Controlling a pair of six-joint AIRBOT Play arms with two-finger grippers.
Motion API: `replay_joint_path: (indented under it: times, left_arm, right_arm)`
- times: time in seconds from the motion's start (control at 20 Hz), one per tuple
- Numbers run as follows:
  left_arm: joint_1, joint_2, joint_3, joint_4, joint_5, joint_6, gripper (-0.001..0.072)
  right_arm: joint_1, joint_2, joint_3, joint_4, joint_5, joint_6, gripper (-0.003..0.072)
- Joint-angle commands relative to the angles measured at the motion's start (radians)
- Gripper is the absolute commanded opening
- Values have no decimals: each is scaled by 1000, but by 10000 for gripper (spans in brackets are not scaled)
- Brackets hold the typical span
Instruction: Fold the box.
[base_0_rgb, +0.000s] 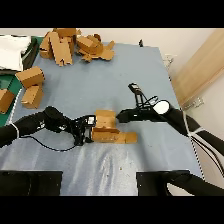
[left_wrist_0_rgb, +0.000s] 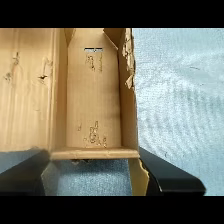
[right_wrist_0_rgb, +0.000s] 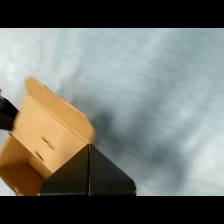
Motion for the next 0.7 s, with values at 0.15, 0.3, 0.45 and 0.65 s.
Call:
replay_joint_path:
  times: [0.15,0.3,0.45,0.65]
  left_arm:
    - [0,0,1,0,0,1,451]
    - [1,0,1,0,0,1,451]
    - [1,0,1,0,0,1,451]
    - [1,0,1,0,0,1,451]
  right_arm:
    - [-34,208,-77,-348,372,-13,3]
    - [-34,268,-132,-294,382,-181,275]
    - [9,249,-135,-280,336,-399,473]
    - [106,187,-135,-278,152,-483,541]
